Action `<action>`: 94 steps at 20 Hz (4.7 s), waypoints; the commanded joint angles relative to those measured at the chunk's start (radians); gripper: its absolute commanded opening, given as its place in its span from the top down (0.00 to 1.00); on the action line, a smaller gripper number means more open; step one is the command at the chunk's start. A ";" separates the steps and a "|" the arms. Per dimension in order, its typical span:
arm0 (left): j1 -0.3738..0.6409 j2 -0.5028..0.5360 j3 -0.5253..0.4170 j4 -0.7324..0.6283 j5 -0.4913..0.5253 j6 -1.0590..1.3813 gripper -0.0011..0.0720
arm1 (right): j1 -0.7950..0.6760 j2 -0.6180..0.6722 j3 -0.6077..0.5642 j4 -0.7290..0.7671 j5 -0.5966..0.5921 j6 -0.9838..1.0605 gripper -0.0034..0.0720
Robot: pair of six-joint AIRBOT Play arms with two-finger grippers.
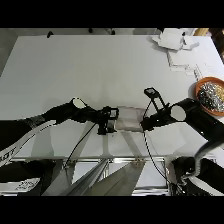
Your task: Fold the box and place the chain.
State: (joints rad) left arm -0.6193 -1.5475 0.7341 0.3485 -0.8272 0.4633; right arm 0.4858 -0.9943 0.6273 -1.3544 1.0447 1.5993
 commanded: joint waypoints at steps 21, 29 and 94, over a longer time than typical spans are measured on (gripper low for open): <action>0.000 0.001 0.000 0.000 0.000 0.001 0.64 | -0.970 -0.073 0.129 -0.343 -0.257 -0.233 0.57; 0.001 0.001 0.000 0.000 0.000 0.000 0.64 | -0.976 -0.243 0.129 -0.316 -0.441 -0.262 0.59; 0.001 0.001 0.000 0.000 0.000 0.000 0.64 | -0.293 0.286 -0.139 -0.079 -0.005 -0.151 0.66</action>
State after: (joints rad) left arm -0.6193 -1.5475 0.7341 0.3485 -0.8268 0.4637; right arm 0.1921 -0.6182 0.4892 -1.3479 1.1316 1.4055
